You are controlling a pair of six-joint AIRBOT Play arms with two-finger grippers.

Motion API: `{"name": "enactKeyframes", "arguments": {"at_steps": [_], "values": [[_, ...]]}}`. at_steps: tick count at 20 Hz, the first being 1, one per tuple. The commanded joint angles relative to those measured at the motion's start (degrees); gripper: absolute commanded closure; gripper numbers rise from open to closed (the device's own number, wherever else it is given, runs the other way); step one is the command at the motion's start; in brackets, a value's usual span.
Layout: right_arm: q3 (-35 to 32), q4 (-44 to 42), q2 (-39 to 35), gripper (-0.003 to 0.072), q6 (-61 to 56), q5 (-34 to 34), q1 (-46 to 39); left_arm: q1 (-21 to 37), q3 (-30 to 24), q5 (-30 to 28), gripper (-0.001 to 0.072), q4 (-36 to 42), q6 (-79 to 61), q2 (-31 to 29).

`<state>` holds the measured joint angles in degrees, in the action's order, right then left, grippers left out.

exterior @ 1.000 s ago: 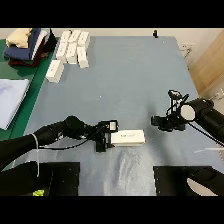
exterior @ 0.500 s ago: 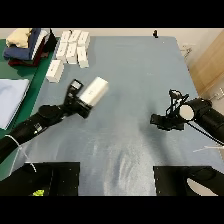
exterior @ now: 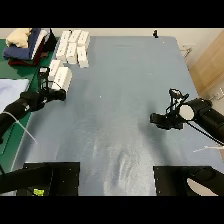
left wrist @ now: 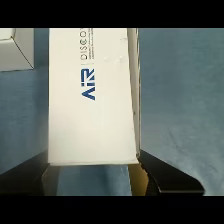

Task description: Fold the box.

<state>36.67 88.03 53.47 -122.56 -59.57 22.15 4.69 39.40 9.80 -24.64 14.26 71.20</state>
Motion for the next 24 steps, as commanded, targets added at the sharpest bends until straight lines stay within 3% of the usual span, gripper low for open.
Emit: {"name": "enactKeyframes", "arguments": {"at_steps": [1,8,20,21,22,24], "values": [[0.04,-0.02,0.02,0.0684,-0.07,0.26,-0.02,1.38,8.35,1.33,0.0304,-0.04,0.39,8.66],[0.07,-1.18,0.02,0.0684,-0.04,0.28,-0.02,1.38,15.61,1.16,0.0304,0.22,0.15,18.36],[0.07,-1.97,0.02,0.0684,-0.04,0.28,-0.02,1.38,15.85,0.81,0.0274,0.22,0.17,18.34],[0.07,-1.97,0.02,0.0684,-0.04,0.28,-0.02,1.38,15.85,0.87,0.0232,0.17,0.15,18.34],[0.07,-1.97,0.02,0.0684,-0.04,0.28,-0.02,1.38,15.85,0.72,0.0011,0.22,0.31,18.34],[0.07,-1.97,0.02,0.0684,-0.04,0.28,-0.02,1.44,15.85,0.7,0.001,0.17,0.31,18.34]]}}
